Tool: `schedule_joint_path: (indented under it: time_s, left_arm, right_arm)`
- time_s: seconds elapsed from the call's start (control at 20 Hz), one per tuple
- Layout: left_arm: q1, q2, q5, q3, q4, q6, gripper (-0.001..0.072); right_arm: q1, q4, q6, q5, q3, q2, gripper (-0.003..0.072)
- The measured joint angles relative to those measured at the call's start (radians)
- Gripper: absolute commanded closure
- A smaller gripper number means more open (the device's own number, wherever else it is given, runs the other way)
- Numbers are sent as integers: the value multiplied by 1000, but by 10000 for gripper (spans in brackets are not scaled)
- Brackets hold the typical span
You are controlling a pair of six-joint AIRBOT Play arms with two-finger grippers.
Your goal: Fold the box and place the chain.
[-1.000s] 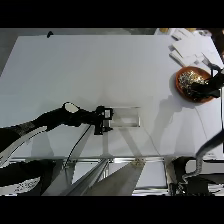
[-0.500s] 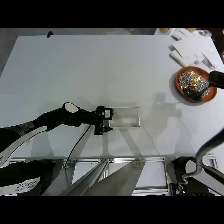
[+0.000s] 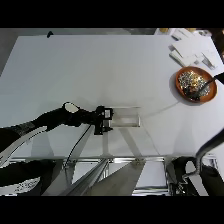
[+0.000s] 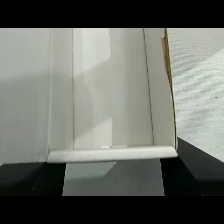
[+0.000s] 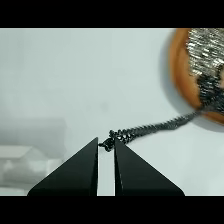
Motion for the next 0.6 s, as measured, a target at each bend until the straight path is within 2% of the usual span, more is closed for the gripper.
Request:
schedule_joint_path:
  time_s: [0.35,0.6]
  left_arm:
    - [0,0,0,0,0,0,639]
    - [0,0,0,0,0,0,639]
  right_arm:
    - [322,54,32,39,0,94,669]
    - [553,53,85,-15,-50,103,669]
